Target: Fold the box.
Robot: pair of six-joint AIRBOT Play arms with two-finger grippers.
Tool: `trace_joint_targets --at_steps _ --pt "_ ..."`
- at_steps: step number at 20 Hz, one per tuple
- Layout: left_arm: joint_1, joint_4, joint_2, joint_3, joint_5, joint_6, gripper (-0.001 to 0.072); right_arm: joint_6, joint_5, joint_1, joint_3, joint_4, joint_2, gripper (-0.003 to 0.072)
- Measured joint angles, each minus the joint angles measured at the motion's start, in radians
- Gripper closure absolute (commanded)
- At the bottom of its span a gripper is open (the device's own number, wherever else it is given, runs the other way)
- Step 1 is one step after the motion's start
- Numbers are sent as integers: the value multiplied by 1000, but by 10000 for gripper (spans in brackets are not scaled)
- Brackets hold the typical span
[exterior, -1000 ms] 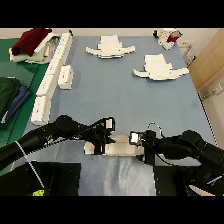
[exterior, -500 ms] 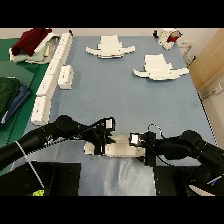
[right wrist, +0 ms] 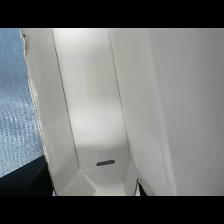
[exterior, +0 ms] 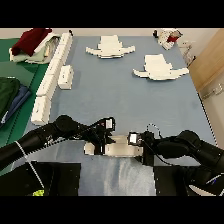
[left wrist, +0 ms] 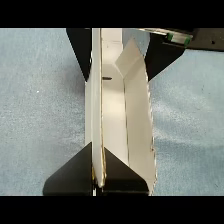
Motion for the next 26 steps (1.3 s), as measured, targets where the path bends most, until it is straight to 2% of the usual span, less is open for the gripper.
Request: trace_joint_targets --at_steps 22,26 --pt "0 0 0 0 1 0 696 -7 -41 -1 -5 -53 -5 -28" --pt "0 0 0 0 0 0 696 -96 -54 -28 -5 24 -5 -28"
